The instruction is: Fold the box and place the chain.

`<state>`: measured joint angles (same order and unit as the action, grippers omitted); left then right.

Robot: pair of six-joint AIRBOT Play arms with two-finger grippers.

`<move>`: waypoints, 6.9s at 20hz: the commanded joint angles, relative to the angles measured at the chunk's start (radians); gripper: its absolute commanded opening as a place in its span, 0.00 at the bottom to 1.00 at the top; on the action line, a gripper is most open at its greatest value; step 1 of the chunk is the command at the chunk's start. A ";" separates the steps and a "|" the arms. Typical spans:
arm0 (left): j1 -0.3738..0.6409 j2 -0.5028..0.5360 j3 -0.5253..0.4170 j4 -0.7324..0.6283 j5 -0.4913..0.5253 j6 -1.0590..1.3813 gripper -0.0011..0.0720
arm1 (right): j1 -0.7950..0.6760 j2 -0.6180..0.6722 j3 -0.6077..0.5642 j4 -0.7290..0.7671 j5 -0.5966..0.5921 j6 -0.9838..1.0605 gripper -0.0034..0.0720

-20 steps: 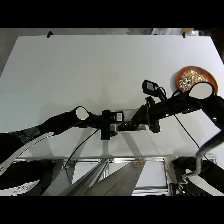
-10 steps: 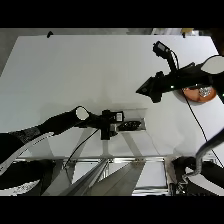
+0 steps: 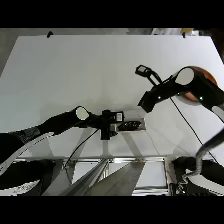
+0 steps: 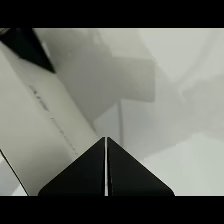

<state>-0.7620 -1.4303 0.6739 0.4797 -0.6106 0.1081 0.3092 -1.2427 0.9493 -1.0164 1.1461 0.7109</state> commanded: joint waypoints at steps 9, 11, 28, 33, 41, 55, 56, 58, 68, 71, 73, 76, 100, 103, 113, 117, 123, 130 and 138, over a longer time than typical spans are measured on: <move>0.000 0.000 0.000 0.000 0.000 0.000 0.30 | 0.076 0.225 -0.245 0.060 0.016 -0.320 0.13; 0.000 0.000 0.000 0.000 0.000 0.000 0.30 | 0.076 0.246 -0.271 0.060 0.014 -0.327 0.27; 0.000 0.000 0.000 0.000 0.000 0.000 0.30 | 0.147 0.262 -0.277 -0.067 -0.069 -0.349 0.41; 0.000 0.000 0.000 0.000 0.000 0.000 0.30 | 0.147 0.262 -0.277 -0.067 -0.067 -0.350 0.25; 0.000 0.000 0.000 0.000 0.000 0.000 0.30 | 0.147 0.262 -0.277 -0.021 -0.045 -0.359 0.40; 0.000 0.000 0.000 0.000 0.000 0.000 0.30 | 0.255 0.262 -0.277 -0.131 -0.145 -0.472 0.33; 0.000 0.000 0.000 0.000 0.000 0.000 0.30 | 0.255 0.262 -0.277 -0.132 -0.146 -0.472 0.33; 0.000 0.000 0.000 0.000 0.000 0.000 0.30 | 0.255 0.262 -0.277 -0.131 -0.151 -0.472 0.26; 0.000 0.000 0.000 0.000 0.000 0.000 0.30 | 0.255 0.295 -0.277 -0.128 -0.190 -0.472 0.16; 0.000 0.000 0.000 0.000 0.000 0.000 0.30 | 0.255 0.294 -0.277 -0.127 -0.246 -0.472 0.14; 0.000 0.000 0.000 0.000 0.000 0.000 0.30 | 0.255 0.286 -0.277 -0.127 -0.264 -0.472 0.14; 0.000 0.000 0.000 0.000 0.000 0.000 0.30 | 0.255 0.280 -0.277 -0.127 -0.237 -0.472 0.15; 0.000 0.000 0.000 0.000 0.000 0.000 0.30 | 0.255 0.306 -0.306 -0.017 -0.098 -0.472 0.29; 0.000 0.000 0.000 0.000 0.000 0.000 0.30 | 0.255 0.306 -0.305 0.011 -0.095 -0.472 0.23; 0.000 0.000 0.000 0.000 0.000 0.000 0.30 | 0.113 0.285 -0.305 0.135 -0.107 -0.472 0.06; 0.000 0.000 0.000 0.000 0.000 0.000 0.30 | 0.114 0.237 -0.306 0.162 -0.082 -0.473 0.06; 0.000 0.000 0.000 0.000 0.000 0.000 0.30 | 0.114 0.234 -0.306 0.156 -0.059 -0.476 0.06; 0.000 0.000 0.000 0.000 0.000 0.000 0.30 | 0.113 0.234 -0.339 0.155 -0.073 -0.476 0.06; 0.000 0.000 0.000 0.000 0.000 0.000 0.30 | 0.114 0.264 -0.367 0.265 -0.087 -0.528 0.06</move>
<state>-0.7624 -1.4303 0.6739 0.4797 -0.6106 0.1081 0.4232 -0.9981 0.5873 -0.8345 1.0603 0.2230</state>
